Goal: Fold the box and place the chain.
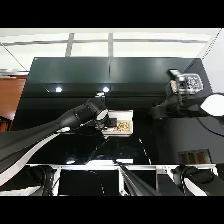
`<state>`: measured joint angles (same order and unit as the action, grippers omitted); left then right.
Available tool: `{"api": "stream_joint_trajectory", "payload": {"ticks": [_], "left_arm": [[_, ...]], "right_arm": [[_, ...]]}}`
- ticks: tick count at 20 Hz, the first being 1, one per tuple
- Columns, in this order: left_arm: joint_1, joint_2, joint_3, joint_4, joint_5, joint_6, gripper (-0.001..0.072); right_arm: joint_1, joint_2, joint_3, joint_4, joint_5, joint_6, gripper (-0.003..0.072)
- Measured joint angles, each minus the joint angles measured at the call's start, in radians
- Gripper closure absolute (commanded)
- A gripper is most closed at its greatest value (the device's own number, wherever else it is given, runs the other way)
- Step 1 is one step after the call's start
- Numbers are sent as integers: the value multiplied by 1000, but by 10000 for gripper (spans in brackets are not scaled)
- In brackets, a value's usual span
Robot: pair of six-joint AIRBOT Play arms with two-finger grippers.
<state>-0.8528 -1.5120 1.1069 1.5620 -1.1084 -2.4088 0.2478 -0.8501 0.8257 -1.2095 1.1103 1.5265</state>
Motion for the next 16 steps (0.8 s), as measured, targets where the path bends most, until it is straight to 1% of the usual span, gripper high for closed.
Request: {"api": "stream_joint_trajectory", "payload": {"ticks": [2, 3, 6, 7, 9, 10, 13, 16], "left_arm": [[0, 0, 0, 0, 1, 0, 686], [0, 0, 0, 0, 1, 0, 686], [1, 1, 0, 1, 10, 21, 684], [2, 3, 3, 2, 13, 25, 644], [5, 10, 11, 3, 19, 31, 214], [5, 16, 14, 5, 21, 30, 184], [3, 59, 21, 25, 18, 34, 184], [-8, 153, 15, 97, -11, 91, 185]], "right_arm": [[-56, 32, -23, -102, 10, 20, 393], [-74, 42, -37, -129, 11, 27, 393], [-106, 58, -83, -160, -29, 39, 393], [-111, 60, -97, -162, -44, 42, 393], [-117, 63, -115, -166, -59, 45, 393], [-119, 64, -120, -168, -68, 45, 393], [-123, 66, -130, -171, -77, 46, 393], [-124, 67, -134, -171, -79, 50, 393]]}}
